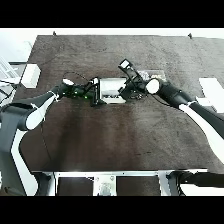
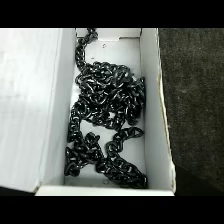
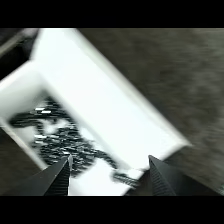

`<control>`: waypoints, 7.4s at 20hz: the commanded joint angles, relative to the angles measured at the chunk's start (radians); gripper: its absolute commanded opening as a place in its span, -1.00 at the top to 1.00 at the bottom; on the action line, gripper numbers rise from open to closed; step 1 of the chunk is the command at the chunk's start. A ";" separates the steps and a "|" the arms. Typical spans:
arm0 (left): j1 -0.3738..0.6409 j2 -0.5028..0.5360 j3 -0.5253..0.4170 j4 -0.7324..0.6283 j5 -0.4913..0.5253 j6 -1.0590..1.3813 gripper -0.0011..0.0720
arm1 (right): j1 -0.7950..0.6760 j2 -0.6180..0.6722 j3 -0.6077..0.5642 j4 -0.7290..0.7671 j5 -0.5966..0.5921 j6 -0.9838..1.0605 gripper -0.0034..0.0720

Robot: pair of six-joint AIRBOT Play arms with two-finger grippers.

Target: Fold the box and place the chain.

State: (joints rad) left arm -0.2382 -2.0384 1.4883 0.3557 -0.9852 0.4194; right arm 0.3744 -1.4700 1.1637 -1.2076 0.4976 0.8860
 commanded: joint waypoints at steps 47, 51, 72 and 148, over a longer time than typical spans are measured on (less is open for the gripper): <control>0.000 0.000 0.000 0.000 0.000 0.000 0.18 | -0.257 -0.137 0.471 0.074 0.681 -0.537 0.87; 0.000 0.000 0.000 0.000 0.000 0.000 0.18 | -0.253 0.012 0.494 0.089 0.624 -0.514 0.87; 0.000 0.000 0.000 0.000 0.000 0.000 0.18 | 0.011 0.113 0.485 0.240 0.488 -0.357 0.88; 0.000 0.000 0.000 0.000 0.000 0.000 0.18 | -0.064 -0.092 0.248 0.317 0.160 -0.526 0.88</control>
State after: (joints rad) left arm -0.2382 -2.0384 1.4883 0.3553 -0.9852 0.4194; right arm 0.3065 -1.5494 1.4139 -0.8917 0.6533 0.3527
